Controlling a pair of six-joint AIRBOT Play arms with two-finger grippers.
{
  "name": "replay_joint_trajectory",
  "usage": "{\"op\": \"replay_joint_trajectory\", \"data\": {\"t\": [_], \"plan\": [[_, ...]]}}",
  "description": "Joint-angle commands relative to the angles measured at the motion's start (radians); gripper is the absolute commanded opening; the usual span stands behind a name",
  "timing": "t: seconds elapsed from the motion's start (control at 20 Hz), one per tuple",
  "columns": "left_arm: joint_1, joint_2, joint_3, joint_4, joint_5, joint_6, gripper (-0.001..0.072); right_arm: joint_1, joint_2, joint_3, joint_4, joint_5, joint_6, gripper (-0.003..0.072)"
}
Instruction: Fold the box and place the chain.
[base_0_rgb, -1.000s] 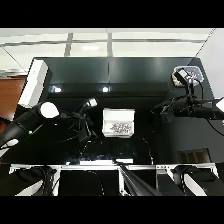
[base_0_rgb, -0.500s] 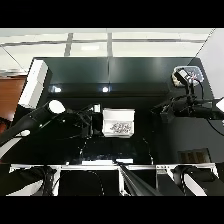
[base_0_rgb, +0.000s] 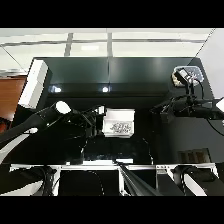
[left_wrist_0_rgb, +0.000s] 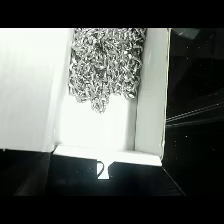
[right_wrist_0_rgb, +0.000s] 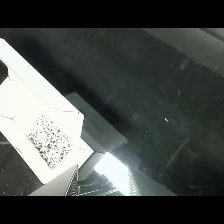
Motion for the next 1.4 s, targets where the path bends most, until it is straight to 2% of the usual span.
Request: {"op": "replay_joint_trajectory", "data": {"t": [0.0,0.1,0.15,0.25,0.3,0.35,0.4,0.5,0.55,0.65,0.75,0.95,1.0,1.1,1.2,1.35], "plan": [[-0.018,-0.034,0.019,-0.014,0.022,0.009,0.0711,0.0,0.0,-0.002,0.0,-0.005,0.0,0.0361],[-0.04,-0.038,0.026,-0.014,0.021,0.035,0.071,0.0,0.0,-0.002,0.001,-0.011,0.0,0.0361],[-0.05,-0.038,0.026,-0.013,0.021,0.036,0.0684,0.0,0.0,-0.005,0.006,-0.018,0.005,0.036],[-0.054,-0.038,0.026,-0.006,0.019,0.032,0.049,0.011,-0.006,-0.024,0.016,-0.076,0.098,0.0362],[-0.053,-0.037,0.026,-0.006,0.018,0.029,0.0459,0.026,-0.017,-0.036,0.016,-0.129,0.206,0.0438],[-0.053,-0.038,0.026,-0.006,0.017,0.029,0.0459,0.052,-0.045,-0.039,0.022,-0.183,0.285,0.0665],[-0.053,-0.037,0.026,-0.006,0.018,0.029,0.046,0.082,-0.079,-0.038,0.057,-0.254,0.304,0.0692],[-0.053,-0.037,0.026,-0.006,0.017,0.029,0.046,0.139,-0.182,-0.011,0.192,-0.433,0.306,0.0692],[-0.053,-0.037,0.026,-0.006,0.017,0.029,0.046,0.168,-0.25,0.02,0.227,-0.469,0.296,0.0691],[-0.053,-0.037,0.026,-0.006,0.018,0.029,0.046,0.228,-0.377,0.062,0.226,-0.448,0.214,0.0691],[-0.053,-0.037,0.026,-0.006,0.017,0.029,0.046,0.275,-0.432,0.066,0.225,-0.384,0.101,0.0691],[-0.053,-0.037,0.026,-0.006,0.016,0.029,0.0461,0.274,-0.388,0.111,0.197,-0.042,-0.269,0.0691],[-0.053,-0.037,0.026,-0.006,0.016,0.029,0.0461,0.27,-0.367,0.114,0.174,-0.006,-0.321,0.0691],[-0.053,-0.037,0.026,-0.006,0.012,0.029,0.0461,0.278,-0.356,0.113,0.093,0.04,-0.333,0.0691],[-0.053,-0.037,0.026,-0.006,0.009,0.029,0.0461,0.298,-0.356,0.092,0.013,0.02,-0.383,0.0691],[-0.053,-0.037,0.026,-0.006,0.007,0.029,0.0461,0.299,-0.357,0.063,0.01,0.002,-0.488,0.069]]}}
